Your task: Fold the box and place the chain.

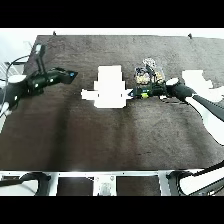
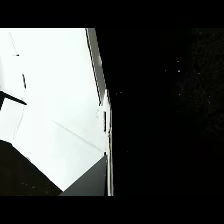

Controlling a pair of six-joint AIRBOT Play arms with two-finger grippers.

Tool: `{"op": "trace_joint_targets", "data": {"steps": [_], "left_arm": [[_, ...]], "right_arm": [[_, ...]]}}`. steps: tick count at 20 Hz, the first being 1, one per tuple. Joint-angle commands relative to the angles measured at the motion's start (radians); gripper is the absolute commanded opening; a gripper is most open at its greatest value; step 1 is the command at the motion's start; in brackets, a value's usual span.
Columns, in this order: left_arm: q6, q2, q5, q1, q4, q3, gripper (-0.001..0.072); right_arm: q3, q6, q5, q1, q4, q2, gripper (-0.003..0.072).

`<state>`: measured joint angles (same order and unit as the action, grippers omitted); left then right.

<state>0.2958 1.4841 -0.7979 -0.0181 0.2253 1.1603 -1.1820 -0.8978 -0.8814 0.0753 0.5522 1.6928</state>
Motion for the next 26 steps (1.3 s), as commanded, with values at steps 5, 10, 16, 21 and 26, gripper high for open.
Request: {"op": "trace_joint_targets", "data": {"steps": [5,10,16,21,26], "left_arm": [[0.564,0.388,-0.357,0.084,0.622,0.628,0.0514],[0.623,0.571,-0.430,0.143,0.633,0.838,0.0514],[0.607,0.662,-0.423,0.174,0.534,0.869,0.0513],[0.574,0.698,-0.423,0.174,0.440,0.869,0.0513],[0.517,0.711,-0.439,0.178,0.347,0.869,0.0513]], "right_arm": [[0.000,0.020,-0.001,0.000,-0.001,0.001,0.0010],[0.001,0.020,-0.001,0.001,0.000,0.001,0.0010],[0.001,0.020,-0.001,0.001,0.001,0.001,0.0011],[0.011,0.021,-0.001,0.000,0.001,0.001,0.0011],[0.015,0.040,-0.001,0.000,0.001,0.001,0.0011]]}}
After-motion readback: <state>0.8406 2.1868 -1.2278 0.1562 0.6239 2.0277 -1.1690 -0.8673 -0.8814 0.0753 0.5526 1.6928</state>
